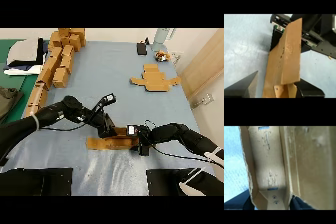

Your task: Fold the box.

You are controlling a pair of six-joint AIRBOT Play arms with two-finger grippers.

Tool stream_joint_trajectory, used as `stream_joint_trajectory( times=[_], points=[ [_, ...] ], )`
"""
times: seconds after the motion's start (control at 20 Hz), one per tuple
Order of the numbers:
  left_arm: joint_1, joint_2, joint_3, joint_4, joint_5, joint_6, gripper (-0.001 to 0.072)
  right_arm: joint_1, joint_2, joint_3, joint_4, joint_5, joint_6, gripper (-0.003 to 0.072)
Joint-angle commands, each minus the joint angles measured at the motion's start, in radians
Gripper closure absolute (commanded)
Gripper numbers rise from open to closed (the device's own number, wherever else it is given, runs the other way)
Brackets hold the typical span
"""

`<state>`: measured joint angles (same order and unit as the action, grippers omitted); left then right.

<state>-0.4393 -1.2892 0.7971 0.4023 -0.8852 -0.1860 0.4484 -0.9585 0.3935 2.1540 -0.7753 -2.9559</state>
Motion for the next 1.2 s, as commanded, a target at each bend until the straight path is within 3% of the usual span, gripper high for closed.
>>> stream_joint_trajectory(
  times=[0.0, 0.15, 0.2, 0.25, 0.3, 0.4, 0.55, 0.65, 0.75, 0.95, 1.15],
  points=[
    [0.011, 0.141, 0.002, 0.309, -0.073, -0.389, 0.0137, 0.000, 0.000, 0.000, -0.001, 0.000, 0.000, 0.0209],
    [0.008, 0.234, 0.002, 0.477, -0.259, -0.785, 0.0140, 0.000, 0.000, 0.000, -0.001, 0.000, 0.000, 0.0208],
    [0.007, 0.248, 0.002, 0.470, -0.330, -0.894, 0.0194, 0.000, 0.000, 0.000, -0.001, 0.000, 0.000, 0.0208],
    [-0.003, 0.253, 0.002, 0.463, -0.384, -0.991, 0.0403, 0.000, 0.000, 0.000, -0.001, 0.000, 0.000, 0.0208],
    [-0.026, 0.253, 0.001, 0.446, -0.412, -1.085, 0.0698, 0.000, 0.000, 0.000, 0.000, 0.000, 0.000, 0.0208],
    [-0.104, 0.253, -0.008, 0.370, -0.325, -1.202, 0.0694, 0.000, 0.000, 0.000, -0.001, 0.000, 0.000, 0.0208],
    [-0.245, 0.246, -0.018, 0.263, 0.053, -1.258, 0.0694, 0.000, 0.000, 0.000, -0.001, 0.000, 0.000, 0.0208],
    [-0.259, 0.228, -0.018, 0.215, 0.269, -1.304, 0.0695, 0.000, 0.000, 0.000, 0.000, 0.000, 0.000, 0.0208],
    [-0.248, 0.196, -0.017, 0.177, 0.389, -1.304, 0.0695, 0.000, 0.000, 0.000, -0.001, 0.000, 0.000, 0.0208],
    [-0.239, 0.069, -0.014, 0.174, 0.446, -1.308, 0.0696, 0.000, 0.000, 0.000, -0.001, 0.000, 0.000, 0.0208],
    [-0.239, -0.056, -0.011, 0.180, 0.394, -1.327, 0.0696, 0.000, 0.000, 0.000, -0.001, 0.000, 0.000, 0.0208]
  ],
)
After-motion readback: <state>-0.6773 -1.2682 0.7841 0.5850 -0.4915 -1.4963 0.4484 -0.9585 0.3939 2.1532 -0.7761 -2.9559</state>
